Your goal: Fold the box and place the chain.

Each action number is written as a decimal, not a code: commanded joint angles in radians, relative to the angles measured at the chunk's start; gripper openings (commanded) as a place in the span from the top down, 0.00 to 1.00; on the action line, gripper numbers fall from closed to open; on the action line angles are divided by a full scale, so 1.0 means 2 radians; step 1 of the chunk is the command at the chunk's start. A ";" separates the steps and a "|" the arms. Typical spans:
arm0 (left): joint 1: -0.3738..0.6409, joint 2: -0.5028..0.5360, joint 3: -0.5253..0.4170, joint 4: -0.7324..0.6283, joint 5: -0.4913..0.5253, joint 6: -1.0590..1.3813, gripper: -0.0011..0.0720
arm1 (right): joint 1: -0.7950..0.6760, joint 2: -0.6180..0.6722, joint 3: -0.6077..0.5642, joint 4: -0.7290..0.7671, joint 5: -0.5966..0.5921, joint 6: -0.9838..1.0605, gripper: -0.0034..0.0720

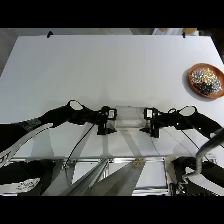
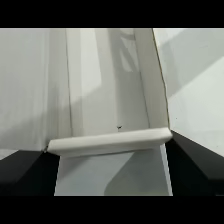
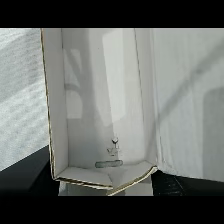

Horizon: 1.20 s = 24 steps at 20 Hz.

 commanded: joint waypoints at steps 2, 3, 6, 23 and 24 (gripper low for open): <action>-0.005 -0.002 0.000 -0.019 0.010 0.010 0.02 | 0.000 0.000 0.000 0.000 0.000 0.000 0.52; -0.007 -0.002 0.000 -0.021 0.013 0.011 0.02 | 0.000 0.000 0.000 0.000 0.000 0.000 0.52; -0.013 -0.002 0.000 -0.021 0.019 0.013 0.03 | 0.000 0.000 0.000 0.000 0.000 0.000 0.52; -0.015 -0.002 0.000 -0.019 0.017 0.012 0.96 | 0.000 0.000 0.000 0.000 0.000 0.000 0.52; -0.015 -0.002 0.000 -0.019 0.017 0.012 0.96 | 0.000 0.000 0.000 0.000 0.000 0.000 0.52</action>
